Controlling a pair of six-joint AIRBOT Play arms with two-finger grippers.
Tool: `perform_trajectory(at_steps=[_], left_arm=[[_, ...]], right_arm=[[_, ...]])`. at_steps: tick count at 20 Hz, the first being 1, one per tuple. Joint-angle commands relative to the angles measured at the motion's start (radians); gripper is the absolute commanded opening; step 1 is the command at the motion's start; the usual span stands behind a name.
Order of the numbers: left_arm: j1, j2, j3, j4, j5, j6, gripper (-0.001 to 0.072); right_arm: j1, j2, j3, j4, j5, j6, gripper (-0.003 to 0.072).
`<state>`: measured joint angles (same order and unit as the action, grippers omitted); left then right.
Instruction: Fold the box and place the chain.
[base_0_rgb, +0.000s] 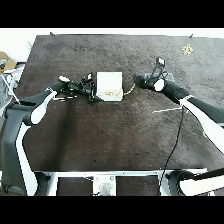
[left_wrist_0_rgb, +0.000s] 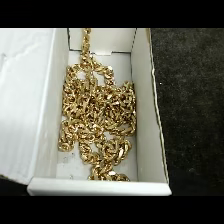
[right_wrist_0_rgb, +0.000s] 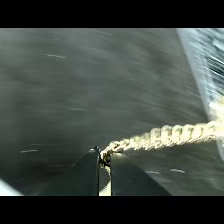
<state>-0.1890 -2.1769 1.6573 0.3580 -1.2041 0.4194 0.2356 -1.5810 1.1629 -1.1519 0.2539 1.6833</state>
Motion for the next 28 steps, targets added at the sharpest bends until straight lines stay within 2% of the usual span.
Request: perform_trajectory(at_steps=[1, 5, 10, 12, 16, 21, 22, 23, 28], left_arm=[[0.0, 0.0, 0.0, 0.0, 0.001, 0.0, 0.0459], [0.0, 0.0, 0.0, 0.0, 0.0, 0.0, 0.0459], [0.0, 0.0, 0.0, 0.0, 0.0, 0.0, 0.0459], [0.0, 0.0, 0.0, 0.0, 0.001, 0.0, 0.0459], [0.0, 0.0, 0.0, 0.0, 0.0, 0.0, 0.0459], [0.0, 0.0, 0.0, 0.0, 0.0, 0.0, 0.0459], [0.0, 0.0, 0.0, 0.0, 0.0, 0.0, 0.0459], [0.0, 0.0, 0.0, 0.0, 0.0, 0.0, 0.0459], [0.0, 0.0, 0.0, 0.0, 0.001, 0.0, 0.0459]], right_arm=[[0.077, 0.176, 0.006, 0.003, -0.012, -0.102, 0.0004], [0.177, 0.374, 0.007, -0.064, -0.117, -0.102, 0.0004], [0.312, 0.406, 0.066, -0.13, -0.241, -0.101, 0.0004], [0.337, 0.383, 0.066, -0.127, -0.219, -0.097, 0.0004], [0.345, 0.256, 0.056, -0.124, -0.089, -0.037, 0.0004], [0.344, 0.114, -0.037, -0.048, -0.055, -0.025, 0.0006], [0.339, 0.104, -0.053, -0.049, -0.051, -0.026, 0.0094], [0.331, 0.101, -0.068, -0.053, -0.051, -0.026, 0.0229], [0.208, 0.132, -0.079, -0.104, 0.05, -0.026, 0.0216]])
